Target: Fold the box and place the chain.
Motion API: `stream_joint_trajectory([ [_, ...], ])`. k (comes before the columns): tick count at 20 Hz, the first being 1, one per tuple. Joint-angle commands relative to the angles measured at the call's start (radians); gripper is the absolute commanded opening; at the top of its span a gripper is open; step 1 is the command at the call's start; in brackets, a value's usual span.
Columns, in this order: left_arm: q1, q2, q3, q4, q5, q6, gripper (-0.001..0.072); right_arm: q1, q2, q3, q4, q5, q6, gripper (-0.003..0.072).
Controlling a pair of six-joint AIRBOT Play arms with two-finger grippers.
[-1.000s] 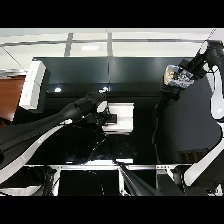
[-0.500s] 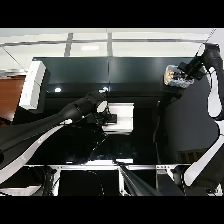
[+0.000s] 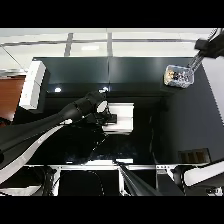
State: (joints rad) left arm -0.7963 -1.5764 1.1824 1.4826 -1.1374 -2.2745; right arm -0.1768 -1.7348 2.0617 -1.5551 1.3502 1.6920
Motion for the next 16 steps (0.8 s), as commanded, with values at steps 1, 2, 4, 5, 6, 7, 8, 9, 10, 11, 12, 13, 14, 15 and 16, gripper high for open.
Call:
stream_joint_trajectory([
  [1, 0.0, 0.0, 0.0, 0.0, 0.0, 0.0, 0.0028, 0.004, 0.193, 0.001, 0.131, 0.001, -0.088, 0.0013],
  [2, 0.001, 0.0, 0.0, 0.0, 0.0, 0.0, 0.0028, 0.004, 0.243, 0.001, 0.19, 0.003, -0.103, 0.0013],
  [4, 0.001, 0.0, 0.0, 0.001, 0.0, 0.0, 0.0028, 0.004, 0.328, 0.001, 0.301, 0.029, -0.125, 0.0013],
  [5, 0.001, 0.0, 0.0, 0.0, 0.0, 0.0, 0.0028, 0.005, 0.365, 0.0, 0.348, 0.048, -0.129, 0.0013],
  [6, 0.001, 0.0, 0.0, 0.001, 0.0, 0.0, 0.0029, 0.005, 0.406, -0.013, 0.397, 0.049, -0.136, 0.0013],
  [7, 0.001, 0.0, 0.0, 0.001, 0.0, 0.0, 0.0029, 0.005, 0.443, -0.025, 0.436, 0.052, -0.143, 0.0013],
  [8, 0.001, 0.0, 0.0, 0.001, 0.0, 0.0, 0.0029, 0.005, 0.478, -0.029, 0.468, 0.059, -0.145, 0.0013],
  [9, 0.001, 0.0, 0.0, 0.0, 0.0, 0.0, 0.0029, 0.011, 0.509, -0.032, 0.488, 0.06, -0.145, 0.0013],
  [10, 0.001, 0.0, 0.0, 0.0, 0.0, 0.0, 0.0028, 0.027, 0.541, -0.033, 0.489, 0.06, -0.145, 0.0013],
  [11, 0.001, 0.0, 0.0, 0.0, 0.0, 0.0, 0.0029, 0.048, 0.568, -0.033, 0.489, 0.061, -0.145, 0.0013],
  [12, 0.001, 0.0, 0.0, 0.0, 0.0, 0.0, 0.0029, 0.072, 0.589, -0.033, 0.489, 0.063, -0.145, 0.0013],
  [13, 0.001, 0.0, 0.0, 0.0, 0.0, 0.0, 0.0029, 0.101, 0.607, -0.033, 0.489, 0.07, -0.145, 0.0013],
  [14, 0.001, 0.0, 0.0, 0.0, 0.0, 0.0, 0.0028, 0.13, 0.618, -0.033, 0.489, 0.09, -0.145, 0.0013],
  [15, 0.001, 0.0, 0.0, 0.0, 0.0, 0.0, 0.0028, 0.158, 0.624, -0.033, 0.489, 0.117, -0.145, 0.0013],
  [16, 0.001, 0.0, 0.0, 0.0, 0.0, 0.0, 0.0028, 0.19, 0.627, -0.033, 0.489, 0.144, -0.145, 0.0013],
])
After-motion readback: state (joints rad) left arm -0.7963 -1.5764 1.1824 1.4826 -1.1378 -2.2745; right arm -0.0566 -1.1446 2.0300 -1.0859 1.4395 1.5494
